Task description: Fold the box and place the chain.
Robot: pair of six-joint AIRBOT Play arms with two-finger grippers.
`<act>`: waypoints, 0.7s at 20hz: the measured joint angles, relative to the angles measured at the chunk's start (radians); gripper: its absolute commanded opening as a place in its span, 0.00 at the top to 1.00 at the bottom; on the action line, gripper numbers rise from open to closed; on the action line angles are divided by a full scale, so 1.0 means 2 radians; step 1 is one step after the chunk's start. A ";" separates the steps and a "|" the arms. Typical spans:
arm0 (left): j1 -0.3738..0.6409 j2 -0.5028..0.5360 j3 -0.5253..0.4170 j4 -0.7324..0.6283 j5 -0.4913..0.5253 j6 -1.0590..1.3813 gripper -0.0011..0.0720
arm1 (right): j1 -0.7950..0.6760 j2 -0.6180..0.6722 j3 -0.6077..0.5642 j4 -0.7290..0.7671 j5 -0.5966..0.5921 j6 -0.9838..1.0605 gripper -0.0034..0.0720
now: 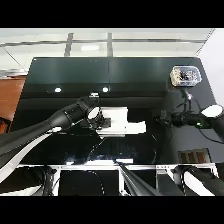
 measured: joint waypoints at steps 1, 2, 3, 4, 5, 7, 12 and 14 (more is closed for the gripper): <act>0.000 0.000 0.000 0.000 0.000 0.000 0.95 | 0.012 -0.010 -0.008 0.011 0.004 0.000 0.94; 0.000 0.000 0.000 0.000 0.000 0.000 0.95 | 0.026 -0.019 -0.014 0.020 0.004 -0.003 0.94; 0.000 0.000 0.000 0.000 0.000 0.000 0.95 | 0.043 -0.026 -0.018 0.029 0.002 -0.007 0.94; 0.000 0.000 0.000 0.000 0.000 0.000 0.95 | 0.057 -0.032 -0.021 0.037 -0.004 -0.010 0.94; 0.000 0.000 0.000 0.000 0.000 0.000 0.95 | 0.070 -0.038 -0.023 0.046 -0.009 -0.014 0.94; 0.000 0.000 0.000 0.000 0.000 0.000 0.95 | 0.089 -0.051 -0.026 0.074 -0.019 -0.030 0.94; 0.000 0.000 0.000 0.000 0.000 0.000 0.95 | 0.105 -0.070 -0.028 0.149 -0.020 -0.094 0.94; 0.000 0.000 0.000 0.000 0.000 0.000 0.95 | 0.107 -0.072 -0.028 0.158 -0.019 -0.106 0.94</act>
